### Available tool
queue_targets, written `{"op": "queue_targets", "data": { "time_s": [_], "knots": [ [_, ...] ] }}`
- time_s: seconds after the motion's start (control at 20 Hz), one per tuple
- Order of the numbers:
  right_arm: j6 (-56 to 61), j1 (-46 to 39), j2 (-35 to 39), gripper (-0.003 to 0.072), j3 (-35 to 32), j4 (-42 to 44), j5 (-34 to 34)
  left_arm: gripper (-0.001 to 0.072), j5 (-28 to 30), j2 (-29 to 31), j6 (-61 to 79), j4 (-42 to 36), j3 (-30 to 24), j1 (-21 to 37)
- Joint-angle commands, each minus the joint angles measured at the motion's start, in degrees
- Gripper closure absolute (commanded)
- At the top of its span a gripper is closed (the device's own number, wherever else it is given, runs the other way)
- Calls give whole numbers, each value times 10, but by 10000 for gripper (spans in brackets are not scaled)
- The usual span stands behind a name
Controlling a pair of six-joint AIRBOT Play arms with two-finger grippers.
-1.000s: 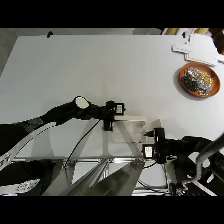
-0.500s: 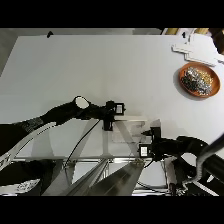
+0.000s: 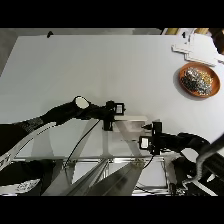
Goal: Fold the box and place the chain.
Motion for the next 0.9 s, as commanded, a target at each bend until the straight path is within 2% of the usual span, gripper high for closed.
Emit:
{"op": "queue_targets", "data": {
  "time_s": [0.0,0.1,0.35,0.5,0.65,0.85],
  "knots": [
    [-1,-42,-1,90,25,39,10,701,0,0,0,0,0,0],
    [-5,-59,-1,89,37,59,18,701,0,0,0,0,0,0],
    [-103,-134,-1,88,39,92,74,701,0,0,0,0,0,0],
    [-144,-174,-2,87,39,113,75,701,0,0,0,0,0,0],
    [-190,-178,-21,87,39,169,75,701,0,0,0,0,0,0],
    [-196,-178,-50,87,39,167,83,701,0,0,0,0,0,0]
  ]
}}
